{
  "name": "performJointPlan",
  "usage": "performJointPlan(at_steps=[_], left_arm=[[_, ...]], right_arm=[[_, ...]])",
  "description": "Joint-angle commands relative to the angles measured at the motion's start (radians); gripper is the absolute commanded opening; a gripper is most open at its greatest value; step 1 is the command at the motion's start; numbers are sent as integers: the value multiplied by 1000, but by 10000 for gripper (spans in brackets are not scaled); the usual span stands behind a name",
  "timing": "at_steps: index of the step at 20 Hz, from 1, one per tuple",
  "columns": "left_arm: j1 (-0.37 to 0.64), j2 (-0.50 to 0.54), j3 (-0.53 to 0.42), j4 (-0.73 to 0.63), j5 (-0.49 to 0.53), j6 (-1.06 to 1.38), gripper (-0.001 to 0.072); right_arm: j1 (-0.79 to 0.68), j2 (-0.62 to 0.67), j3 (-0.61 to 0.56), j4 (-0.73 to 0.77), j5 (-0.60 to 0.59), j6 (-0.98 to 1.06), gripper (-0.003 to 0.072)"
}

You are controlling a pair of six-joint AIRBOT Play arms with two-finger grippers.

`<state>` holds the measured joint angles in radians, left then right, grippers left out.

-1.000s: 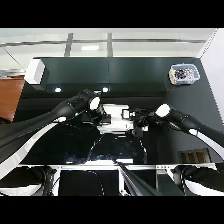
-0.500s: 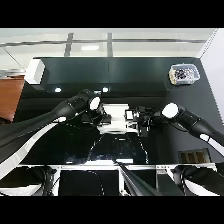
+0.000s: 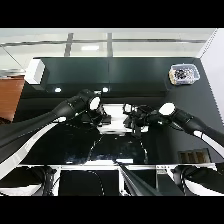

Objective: Fold the box and place the chain.

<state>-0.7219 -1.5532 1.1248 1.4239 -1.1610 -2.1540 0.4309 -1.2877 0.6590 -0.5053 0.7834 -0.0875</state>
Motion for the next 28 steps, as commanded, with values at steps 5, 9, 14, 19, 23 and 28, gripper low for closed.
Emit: performJointPlan(at_steps=[5,9,14,19,23,28], left_arm=[[0,0,0,0,4,0,27],[0,-1,0,0,1,0,27],[0,-1,0,0,1,0,27],[0,-1,0,0,-1,0,27],[0,-1,0,0,0,0,27],[0,-1,0,0,0,0,28]], right_arm=[[-2,-13,0,10,21,144,168],[-84,85,33,-188,138,761,18],[-462,241,85,-400,369,1223,17],[-713,162,-109,-311,335,1436,17],[-571,33,-203,3,306,1187,18],[-370,-38,-197,196,196,1070,18]])
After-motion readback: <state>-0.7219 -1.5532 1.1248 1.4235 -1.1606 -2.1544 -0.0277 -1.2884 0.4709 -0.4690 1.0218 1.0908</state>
